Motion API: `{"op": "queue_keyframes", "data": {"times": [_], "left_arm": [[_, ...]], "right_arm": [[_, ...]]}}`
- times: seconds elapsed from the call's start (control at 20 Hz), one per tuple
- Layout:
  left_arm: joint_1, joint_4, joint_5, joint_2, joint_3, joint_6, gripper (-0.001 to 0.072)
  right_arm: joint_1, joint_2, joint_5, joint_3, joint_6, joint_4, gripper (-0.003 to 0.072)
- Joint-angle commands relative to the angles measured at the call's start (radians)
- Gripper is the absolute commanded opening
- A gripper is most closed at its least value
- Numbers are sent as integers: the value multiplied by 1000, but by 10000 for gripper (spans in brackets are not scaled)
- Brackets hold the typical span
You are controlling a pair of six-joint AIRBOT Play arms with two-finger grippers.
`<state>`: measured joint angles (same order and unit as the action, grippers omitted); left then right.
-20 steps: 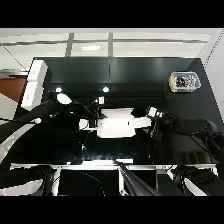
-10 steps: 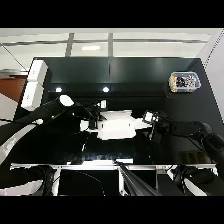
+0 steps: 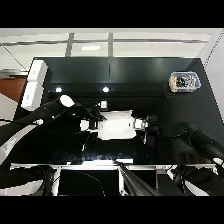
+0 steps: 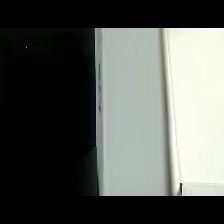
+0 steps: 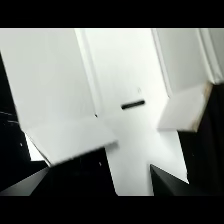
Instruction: Fold the box and place the chain.
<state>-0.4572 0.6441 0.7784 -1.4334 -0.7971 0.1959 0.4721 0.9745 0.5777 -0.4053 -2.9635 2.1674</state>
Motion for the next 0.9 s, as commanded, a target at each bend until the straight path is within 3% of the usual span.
{"op": "queue_keyframes", "data": {"times": [0.0,0.2,0.4,0.6,0.85], "left_arm": [[-1,2,3,-1,1,1,26],[-1,2,3,-1,1,-6,26],[-2,2,3,-1,1,-21,26],[-2,2,4,-1,1,-40,26],[-2,2,10,-1,1,-44,26]], "right_arm": [[85,34,-69,0,-22,38,697],[129,34,-77,-19,22,62,697],[128,34,-85,-118,99,6,697],[77,34,-103,-145,121,-4,697],[38,34,2,-145,128,22,697]]}}
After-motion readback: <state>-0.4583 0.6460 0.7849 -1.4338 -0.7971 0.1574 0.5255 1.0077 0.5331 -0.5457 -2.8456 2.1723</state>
